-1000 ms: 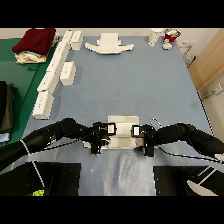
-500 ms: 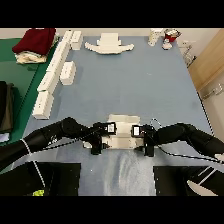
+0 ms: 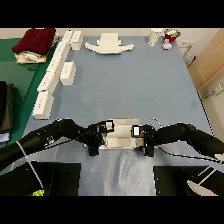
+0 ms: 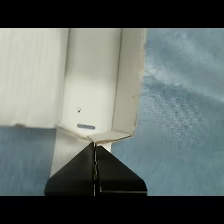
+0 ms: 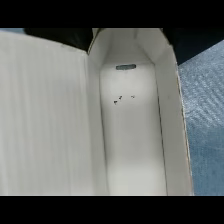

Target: Fold the box.

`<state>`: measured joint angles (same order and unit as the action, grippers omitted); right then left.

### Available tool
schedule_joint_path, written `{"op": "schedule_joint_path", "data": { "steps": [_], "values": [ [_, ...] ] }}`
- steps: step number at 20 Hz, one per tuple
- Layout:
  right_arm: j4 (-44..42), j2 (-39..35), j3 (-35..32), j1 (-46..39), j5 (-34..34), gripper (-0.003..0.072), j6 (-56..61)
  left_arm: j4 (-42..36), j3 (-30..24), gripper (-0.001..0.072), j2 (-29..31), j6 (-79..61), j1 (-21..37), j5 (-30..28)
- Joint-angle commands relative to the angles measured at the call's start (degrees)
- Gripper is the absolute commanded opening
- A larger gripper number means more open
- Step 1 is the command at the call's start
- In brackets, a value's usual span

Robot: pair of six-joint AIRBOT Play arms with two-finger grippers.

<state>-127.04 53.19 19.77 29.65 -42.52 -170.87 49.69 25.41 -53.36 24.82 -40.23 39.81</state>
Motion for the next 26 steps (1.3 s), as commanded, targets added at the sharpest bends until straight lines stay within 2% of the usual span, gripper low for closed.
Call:
{"op": "schedule_joint_path", "data": {
  "steps": [1, 4, 7, 11, 13, 15, 17, 19, 22, 26],
  "values": [
    [0.0, 0.0, 0.0, 0.0, 0.0, 0.0487, 0.0, 12.9, 0.4, 0.0014, 5.3, 25.0, 1.9, 3.7],
    [0.0, 0.0, 0.0, 0.0, 0.0, 0.0487, 0.0, 13.7, 0.4, 0.0014, 10.9, 36.4, 8.0, 9.2],
    [0.0, 0.0, 0.0, 0.0, 0.0, 0.0486, 0.0, 17.8, 0.4, 0.0014, 14.5, 50.3, 18.9, 14.2],
    [0.0, 0.0, 0.0, 0.0, 0.0, 0.0487, 0.0, 18.1, -0.4, 0.0014, 14.3, 56.0, 34.4, 20.5],
    [0.0, 0.0, 0.0, 0.0, 0.0, 0.0487, 0.0, 13.2, -1.8, 0.0014, 13.1, 54.2, 37.5, 22.1],
    [0.0, 0.0, 0.0, 0.0, 0.0, 0.0487, 0.0, 4.9, -4.6, 0.0014, 11.2, 50.1, 36.7, 21.4],
    [0.0, 0.0, 0.0, 0.0, 0.0, 0.0487, 0.0, -2.6, -7.8, 0.0013, 8.9, 46.7, 33.7, 17.0],
    [0.0, 0.0, 0.0, 0.0, 0.0, 0.0487, 0.0, -6.3, -9.8, 0.0014, 7.0, 46.2, 29.5, 12.0],
    [0.0, 0.0, 0.0, 0.0, 0.0, 0.0487, 0.0, -10.3, -10.6, 0.0013, 5.1, 45.5, 23.4, 7.5],
    [0.0, 0.0, 0.0, 0.0, 0.0, 0.0487, 0.0, -21.5, -10.5, 0.0014, 5.1, 37.4, 17.4, 4.1]
  ]
}}
